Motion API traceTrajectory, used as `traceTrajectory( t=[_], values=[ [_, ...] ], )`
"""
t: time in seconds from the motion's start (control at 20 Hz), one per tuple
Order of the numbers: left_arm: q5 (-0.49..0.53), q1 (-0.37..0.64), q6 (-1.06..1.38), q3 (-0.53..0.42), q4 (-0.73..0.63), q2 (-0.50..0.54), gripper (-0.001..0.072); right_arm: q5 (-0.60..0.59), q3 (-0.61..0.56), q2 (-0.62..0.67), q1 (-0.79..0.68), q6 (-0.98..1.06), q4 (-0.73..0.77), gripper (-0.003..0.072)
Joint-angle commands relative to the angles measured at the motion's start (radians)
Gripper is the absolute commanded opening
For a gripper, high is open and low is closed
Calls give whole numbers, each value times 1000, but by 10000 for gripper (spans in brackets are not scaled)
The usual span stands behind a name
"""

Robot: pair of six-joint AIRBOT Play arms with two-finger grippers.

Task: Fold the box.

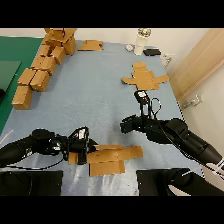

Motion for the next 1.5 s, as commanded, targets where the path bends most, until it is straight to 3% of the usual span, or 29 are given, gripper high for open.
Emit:
traceTrajectory(
  t=[0.0,0.5,0.8,1.45],
  values=[
    [4,7,-11,2,1,0,14,-3,0,1,0,0,-6,3],
    [-86,56,-27,4,29,-12,14,1,0,1,0,0,-28,3],
    [-93,56,-85,24,98,-14,14,1,0,1,0,1,-28,3],
    [-73,56,-85,47,96,-24,14,1,0,1,0,1,-28,3]
  ],
)
